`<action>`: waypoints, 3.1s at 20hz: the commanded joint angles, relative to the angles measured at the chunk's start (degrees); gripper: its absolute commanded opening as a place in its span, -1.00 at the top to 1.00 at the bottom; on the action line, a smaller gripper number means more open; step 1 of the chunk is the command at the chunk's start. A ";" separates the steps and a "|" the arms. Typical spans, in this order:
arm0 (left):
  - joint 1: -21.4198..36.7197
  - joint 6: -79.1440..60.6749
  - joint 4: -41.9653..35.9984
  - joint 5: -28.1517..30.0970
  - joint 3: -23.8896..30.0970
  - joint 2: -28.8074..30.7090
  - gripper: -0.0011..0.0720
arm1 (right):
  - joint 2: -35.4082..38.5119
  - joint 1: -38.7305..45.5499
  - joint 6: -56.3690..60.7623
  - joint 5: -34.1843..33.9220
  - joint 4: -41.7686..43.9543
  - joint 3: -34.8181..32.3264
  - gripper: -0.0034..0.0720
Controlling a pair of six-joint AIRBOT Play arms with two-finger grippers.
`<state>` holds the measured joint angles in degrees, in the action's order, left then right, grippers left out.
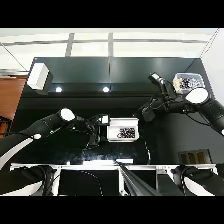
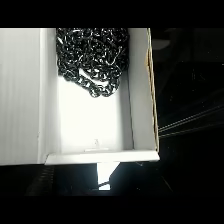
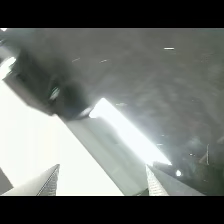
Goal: Fold the box and place the chain.
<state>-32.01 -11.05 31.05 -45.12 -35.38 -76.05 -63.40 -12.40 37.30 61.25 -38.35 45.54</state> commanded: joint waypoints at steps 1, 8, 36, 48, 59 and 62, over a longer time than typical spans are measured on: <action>0.00 -0.04 0.00 0.00 0.00 -0.04 -0.01 | -0.26 -0.46 -8.22 10.14 -1.09 1.27 -0.77; 0.00 -0.04 0.00 0.00 0.00 -0.04 -0.01 | -0.26 -5.81 -16.74 9.01 -3.30 -2.43 -0.77; 0.00 -0.04 0.00 0.00 0.00 -0.04 -0.01 | -0.33 -9.27 -19.69 3.04 -3.72 -4.44 0.28; 0.00 -0.04 0.00 0.00 0.00 -0.04 -0.01 | -0.33 -9.25 -19.12 3.82 -3.87 -5.92 0.23; 0.00 -0.04 0.00 0.00 0.00 -0.04 -0.01 | -0.33 -9.27 -18.86 2.80 -3.98 -5.92 0.14; 0.00 -0.04 0.00 0.00 0.00 -0.04 -0.01 | -0.33 -9.27 -18.75 2.47 -5.27 -5.92 0.14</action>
<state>-32.01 -11.05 31.05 -45.15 -35.40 -76.05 -63.68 -21.63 18.39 64.14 -42.44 39.64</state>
